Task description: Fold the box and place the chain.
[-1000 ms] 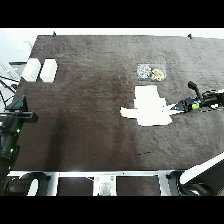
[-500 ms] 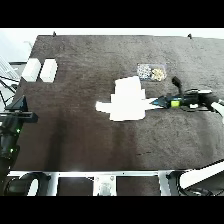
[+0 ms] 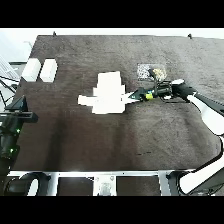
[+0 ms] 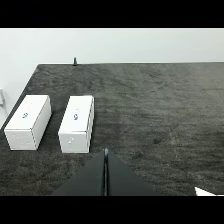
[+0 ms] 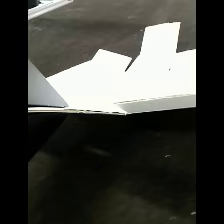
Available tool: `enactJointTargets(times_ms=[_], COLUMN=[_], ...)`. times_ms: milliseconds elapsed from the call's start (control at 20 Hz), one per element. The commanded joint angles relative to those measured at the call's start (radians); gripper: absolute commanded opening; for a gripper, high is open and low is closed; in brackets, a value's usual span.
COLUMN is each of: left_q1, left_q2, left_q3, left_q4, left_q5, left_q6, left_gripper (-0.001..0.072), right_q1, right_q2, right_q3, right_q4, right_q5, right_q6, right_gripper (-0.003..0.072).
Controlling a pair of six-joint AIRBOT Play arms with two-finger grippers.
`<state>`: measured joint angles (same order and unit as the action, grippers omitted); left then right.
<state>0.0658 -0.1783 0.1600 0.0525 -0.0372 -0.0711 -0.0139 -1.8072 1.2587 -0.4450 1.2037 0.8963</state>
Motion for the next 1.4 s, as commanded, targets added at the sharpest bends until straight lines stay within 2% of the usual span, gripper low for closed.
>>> enactJointTargets(times_ms=[0, 400, 650, 700, 750, 850, 950, 1050, 1250, 1350], left_q1=[0.000, 0.000, 0.000, 0.000, 0.000, 0.000, 0.000, 0.000, 0.003, 0.022], left_q2=[0.000, 0.000, 0.000, 0.001, 0.000, -0.040, -0.173, -0.351, -0.753, -0.939], left_q3=[0.002, 0.005, 0.005, 0.007, 0.018, 0.050, 0.118, 0.207, 0.440, 0.574], left_q4=[0.000, 0.000, -0.009, -0.008, -0.007, -0.008, -0.008, -0.008, -0.007, 0.008], left_q5=[0.003, -0.002, -0.043, -0.090, -0.134, -0.166, -0.155, -0.200, -0.430, -0.579], left_q6=[0.000, 0.000, -0.012, -0.005, 0.013, 0.009, -0.012, -0.031, -0.064, -0.153], left_gripper=[0.0023, 0.0023, 0.0024, 0.0117, 0.0388, 0.0415, 0.0415, 0.0416, 0.0416, 0.0416], right_q1=[0.035, 0.048, 0.050, 0.054, 0.060, 0.068, 0.076, 0.087, 0.097, 0.097], right_q2=[-0.027, -0.027, -0.013, -0.004, 0.006, 0.019, 0.021, 0.021, 0.021, 0.021], right_q3=[0.043, 0.042, 0.039, 0.039, 0.040, 0.039, 0.040, 0.034, 0.014, 0.004], right_q4=[-0.044, -0.080, -0.079, -0.076, -0.076, -0.077, -0.072, -0.074, -0.079, -0.083], right_q5=[-0.056, -0.094, -0.123, -0.133, -0.140, -0.157, -0.189, -0.207, -0.236, -0.247], right_q6=[0.070, 0.034, 0.035, 0.035, 0.035, 0.036, 0.050, 0.049, 0.023, 0.023], right_gripper=[0.0007, 0.0007, 0.0007, 0.0007, 0.0007, 0.0007, 0.0007, 0.0007, 0.0007, 0.0007])
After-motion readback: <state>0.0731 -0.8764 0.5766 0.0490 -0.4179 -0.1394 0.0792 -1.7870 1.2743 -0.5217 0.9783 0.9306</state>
